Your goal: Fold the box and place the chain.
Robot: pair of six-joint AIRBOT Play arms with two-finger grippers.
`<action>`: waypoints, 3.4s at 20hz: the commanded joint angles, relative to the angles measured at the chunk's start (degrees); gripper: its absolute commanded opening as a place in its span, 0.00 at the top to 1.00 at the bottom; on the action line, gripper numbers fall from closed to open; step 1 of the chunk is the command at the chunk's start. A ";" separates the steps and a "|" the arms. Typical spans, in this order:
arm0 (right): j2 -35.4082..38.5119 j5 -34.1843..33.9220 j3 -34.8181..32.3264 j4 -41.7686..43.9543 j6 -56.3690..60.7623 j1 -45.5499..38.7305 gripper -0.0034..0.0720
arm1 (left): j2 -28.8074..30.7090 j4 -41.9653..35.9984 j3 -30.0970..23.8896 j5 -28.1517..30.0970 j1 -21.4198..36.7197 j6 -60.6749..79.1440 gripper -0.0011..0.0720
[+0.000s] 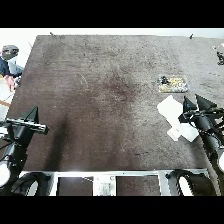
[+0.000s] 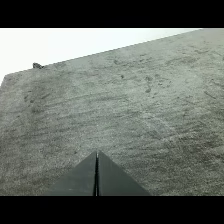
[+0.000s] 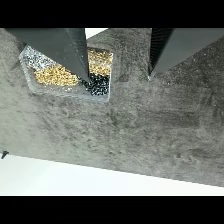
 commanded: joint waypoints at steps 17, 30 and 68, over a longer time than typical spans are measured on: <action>-30.56 7.91 28.94 -5.16 4.02 -7.39 0.37 | -0.04 0.00 0.00 0.02 0.00 0.00 0.97; -74.40 62.51 72.61 -27.34 14.78 -36.33 0.37 | -0.04 0.00 0.00 0.00 0.00 0.00 0.97; -104.91 95.78 90.77 -39.65 -2.05 -38.86 0.94 | -0.04 0.00 0.00 0.00 0.00 0.00 0.97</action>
